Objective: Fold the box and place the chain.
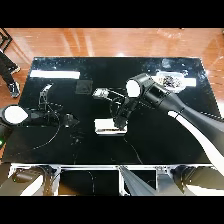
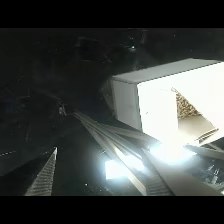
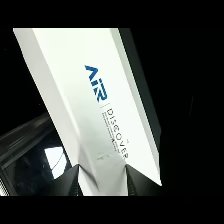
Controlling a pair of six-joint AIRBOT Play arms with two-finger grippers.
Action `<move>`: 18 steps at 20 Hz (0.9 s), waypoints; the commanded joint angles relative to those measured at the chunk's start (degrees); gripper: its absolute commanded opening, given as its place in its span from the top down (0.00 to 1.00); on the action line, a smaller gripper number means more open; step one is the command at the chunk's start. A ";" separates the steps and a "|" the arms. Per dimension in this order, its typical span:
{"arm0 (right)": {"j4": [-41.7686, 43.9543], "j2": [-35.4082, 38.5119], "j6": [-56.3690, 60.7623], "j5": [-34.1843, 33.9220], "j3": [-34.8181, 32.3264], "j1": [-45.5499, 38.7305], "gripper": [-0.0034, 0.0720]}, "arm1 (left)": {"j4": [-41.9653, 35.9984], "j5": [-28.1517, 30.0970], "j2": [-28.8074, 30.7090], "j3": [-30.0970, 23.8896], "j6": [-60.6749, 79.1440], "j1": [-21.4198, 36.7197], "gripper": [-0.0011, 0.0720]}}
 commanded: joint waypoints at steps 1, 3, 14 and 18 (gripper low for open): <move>0.02 0.13 0.04 0.00 0.04 0.37 0.56 | 0.13 0.07 -0.02 0.00 0.00 0.04 0.14; 0.04 0.13 0.04 -0.02 0.04 0.37 0.62 | 0.13 0.07 -0.02 0.00 0.00 0.04 0.14; 0.04 0.13 0.04 -1.29 0.02 0.37 0.67 | 0.13 0.07 -0.02 0.00 0.00 0.04 0.14; -1.33 0.13 0.00 -1.36 0.02 0.96 0.80 | 0.13 0.04 -0.02 0.00 0.00 0.04 0.14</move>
